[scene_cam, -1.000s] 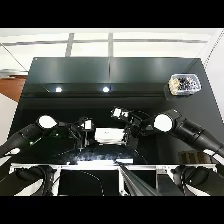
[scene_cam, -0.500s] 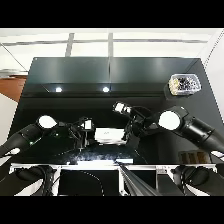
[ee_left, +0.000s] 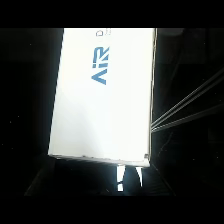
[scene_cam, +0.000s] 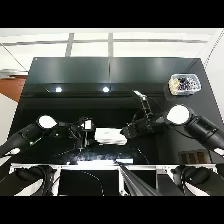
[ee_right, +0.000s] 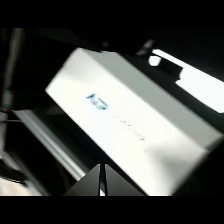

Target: Fold the box and place the chain.

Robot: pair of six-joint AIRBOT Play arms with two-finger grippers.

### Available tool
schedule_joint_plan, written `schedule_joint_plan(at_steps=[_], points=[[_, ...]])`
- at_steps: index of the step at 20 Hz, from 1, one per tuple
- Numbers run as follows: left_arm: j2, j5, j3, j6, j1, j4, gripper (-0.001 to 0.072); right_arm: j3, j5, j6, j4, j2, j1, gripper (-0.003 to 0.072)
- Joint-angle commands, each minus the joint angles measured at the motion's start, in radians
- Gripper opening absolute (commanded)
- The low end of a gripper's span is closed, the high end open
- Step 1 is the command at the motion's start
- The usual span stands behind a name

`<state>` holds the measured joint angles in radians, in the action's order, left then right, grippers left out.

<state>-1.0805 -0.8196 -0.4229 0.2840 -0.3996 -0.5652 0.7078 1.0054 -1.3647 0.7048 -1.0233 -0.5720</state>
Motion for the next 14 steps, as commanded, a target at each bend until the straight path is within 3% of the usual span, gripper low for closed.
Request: schedule_joint_plan(at_steps=[1, 14], points=[[0.0, 0.0, 0.0, 0.001, 0.0, -0.003, 0.0487, -0.049, -0.032, 0.016, -0.207, -0.047, 0.005, 0.0042], [0.0, 0.0, 0.0, 0.001, 0.0, -0.004, 0.0488, -0.049, -0.077, 0.018, -0.16, -0.208, -0.01, 0.0043]])
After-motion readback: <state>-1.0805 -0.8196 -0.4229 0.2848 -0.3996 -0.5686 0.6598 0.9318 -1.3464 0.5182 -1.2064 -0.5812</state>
